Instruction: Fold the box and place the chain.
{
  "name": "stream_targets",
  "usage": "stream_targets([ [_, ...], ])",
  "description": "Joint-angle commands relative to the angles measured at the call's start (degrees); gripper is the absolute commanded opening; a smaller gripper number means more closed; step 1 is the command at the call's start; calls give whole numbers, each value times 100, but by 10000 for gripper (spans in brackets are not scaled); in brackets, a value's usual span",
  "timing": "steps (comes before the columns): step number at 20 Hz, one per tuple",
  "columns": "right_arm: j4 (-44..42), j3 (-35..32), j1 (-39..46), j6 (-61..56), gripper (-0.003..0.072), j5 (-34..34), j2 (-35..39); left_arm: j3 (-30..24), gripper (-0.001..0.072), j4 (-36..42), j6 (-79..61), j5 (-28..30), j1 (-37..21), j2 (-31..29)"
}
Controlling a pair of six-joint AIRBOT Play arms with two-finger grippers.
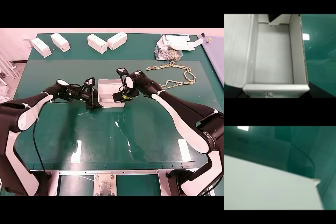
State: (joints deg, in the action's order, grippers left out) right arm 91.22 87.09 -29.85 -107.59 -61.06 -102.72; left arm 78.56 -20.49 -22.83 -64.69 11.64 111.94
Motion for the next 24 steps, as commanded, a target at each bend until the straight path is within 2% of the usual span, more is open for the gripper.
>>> stream_targets([
  [1,-63,2,-35,-4,122,13,-44,7,533,15,9,9,2,-2],
  [4,-72,2,-57,0,122,13,-48,4,533,15,9,9,4,-2],
  [5,-72,2,-76,0,49,11,-48,7,533,17,9,9,4,-2],
  [6,-74,2,-85,0,18,13,-48,7,534,17,9,11,4,-4],
  [7,-57,2,-109,0,18,13,-48,7,534,17,9,11,2,-2],
  [8,-57,2,-114,0,51,13,-48,7,533,17,7,13,2,-2],
  [9,-66,4,-114,0,182,13,-46,7,533,17,7,13,2,-4],
  [10,-66,20,-114,-2,222,11,-46,7,533,17,7,13,2,-2],
  [11,-61,50,-114,0,223,11,-46,4,534,17,7,13,2,-2],
  [12,-59,85,-114,0,268,11,-42,7,533,17,7,13,2,-2],
  [13,-50,133,-114,-2,348,11,-39,7,534,17,7,15,2,-2],
  [14,-48,190,-111,0,380,9,-39,7,533,17,7,15,2,-2],
  [15,4,240,-111,0,386,4,-35,7,533,17,7,15,2,-2],
  [17,170,273,-111,-2,453,-13,26,7,533,17,7,15,2,-4],
  [20,308,273,-111,-2,460,-81,133,7,533,17,7,15,2,-4],
  [21,361,275,-111,-2,511,-122,151,7,533,17,7,15,2,-2],
  [22,402,273,-111,-2,529,-188,157,7,534,17,7,15,2,-2],
  [24,498,273,-109,-2,529,-299,164,7,534,17,7,13,2,-2],
])
